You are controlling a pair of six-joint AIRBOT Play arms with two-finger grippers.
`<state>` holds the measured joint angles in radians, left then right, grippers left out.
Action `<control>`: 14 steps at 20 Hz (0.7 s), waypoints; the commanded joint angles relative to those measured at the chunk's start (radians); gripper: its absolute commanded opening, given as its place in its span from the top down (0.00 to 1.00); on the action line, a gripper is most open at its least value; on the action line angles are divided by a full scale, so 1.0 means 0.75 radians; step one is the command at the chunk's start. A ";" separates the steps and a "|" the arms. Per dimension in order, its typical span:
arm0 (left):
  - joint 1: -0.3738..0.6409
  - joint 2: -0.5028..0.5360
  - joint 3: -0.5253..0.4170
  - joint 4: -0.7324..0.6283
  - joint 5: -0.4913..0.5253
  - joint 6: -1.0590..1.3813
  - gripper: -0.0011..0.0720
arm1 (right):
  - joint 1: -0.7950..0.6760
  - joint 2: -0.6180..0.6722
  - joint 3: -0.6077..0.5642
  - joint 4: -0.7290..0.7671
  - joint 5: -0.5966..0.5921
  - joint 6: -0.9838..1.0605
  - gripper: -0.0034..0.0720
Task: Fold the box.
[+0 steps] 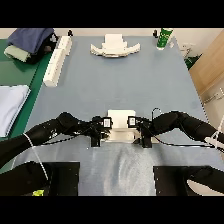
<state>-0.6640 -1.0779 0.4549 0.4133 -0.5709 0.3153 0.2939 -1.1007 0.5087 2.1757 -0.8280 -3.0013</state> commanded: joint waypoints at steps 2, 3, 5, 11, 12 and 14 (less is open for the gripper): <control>-0.038 -0.027 -0.004 -0.103 -0.008 0.065 0.25 | -0.001 0.001 0.002 0.000 0.000 0.000 0.29; -0.037 -0.027 -0.004 -0.103 -0.006 0.040 0.19 | -0.001 0.001 0.002 0.001 0.001 0.000 0.29; -0.037 -0.027 -0.004 -0.103 -0.007 0.032 0.19 | -0.001 0.001 0.002 0.001 0.001 0.000 0.29; -0.025 -0.025 -0.004 -0.101 -0.006 -0.022 0.33 | -0.001 0.001 0.002 0.000 0.001 0.000 0.29; -0.016 -0.023 -0.004 -0.089 -0.008 -0.045 0.64 | -0.001 0.001 0.002 0.000 0.001 0.000 0.29; 0.004 -0.006 -0.004 -0.009 -0.008 -0.110 0.84 | -0.001 0.001 0.002 0.001 0.001 0.000 0.29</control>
